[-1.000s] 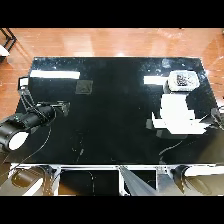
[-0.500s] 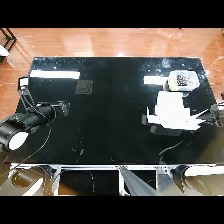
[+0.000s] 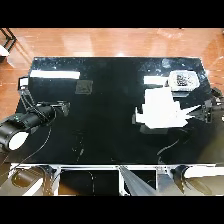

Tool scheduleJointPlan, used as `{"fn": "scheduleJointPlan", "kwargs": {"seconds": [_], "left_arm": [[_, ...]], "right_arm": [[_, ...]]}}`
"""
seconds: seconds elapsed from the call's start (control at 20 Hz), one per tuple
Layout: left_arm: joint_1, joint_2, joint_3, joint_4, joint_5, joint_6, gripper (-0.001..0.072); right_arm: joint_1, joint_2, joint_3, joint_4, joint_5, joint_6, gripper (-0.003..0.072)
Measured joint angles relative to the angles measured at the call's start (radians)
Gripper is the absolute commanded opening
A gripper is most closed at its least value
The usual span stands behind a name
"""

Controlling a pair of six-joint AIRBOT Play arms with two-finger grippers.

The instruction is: Fold the box and place the chain.

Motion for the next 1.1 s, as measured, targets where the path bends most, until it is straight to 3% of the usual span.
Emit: {"fn": "scheduleJointPlan", "kwargs": {"seconds": [0.3,0.5,0.7,0.9,1.1], "left_arm": [[-0.001,-0.001,0.0,-0.029,0.0,-0.002,0.0627],[-0.001,-0.02,0.0,-0.095,0.001,0.0,0.0628],[-0.001,-0.08,0.0,-0.191,0.015,0.029,0.0628],[0.015,-0.183,0.016,-0.371,0.032,0.155,0.0628],[0.083,-0.321,0.087,-0.498,-0.043,0.254,0.0628]], "right_arm": [[0.151,0.065,-0.022,0.093,0.014,-0.028,0.0021],[0.256,0.169,-0.107,0.179,-0.031,-0.052,0.0021],[0.386,0.328,-0.243,0.23,-0.153,-0.064,0.0021],[0.54,0.47,-0.386,0.263,-0.312,-0.053,0.0021],[0.723,0.531,-0.487,0.326,-0.496,-0.033,0.0021]]}}
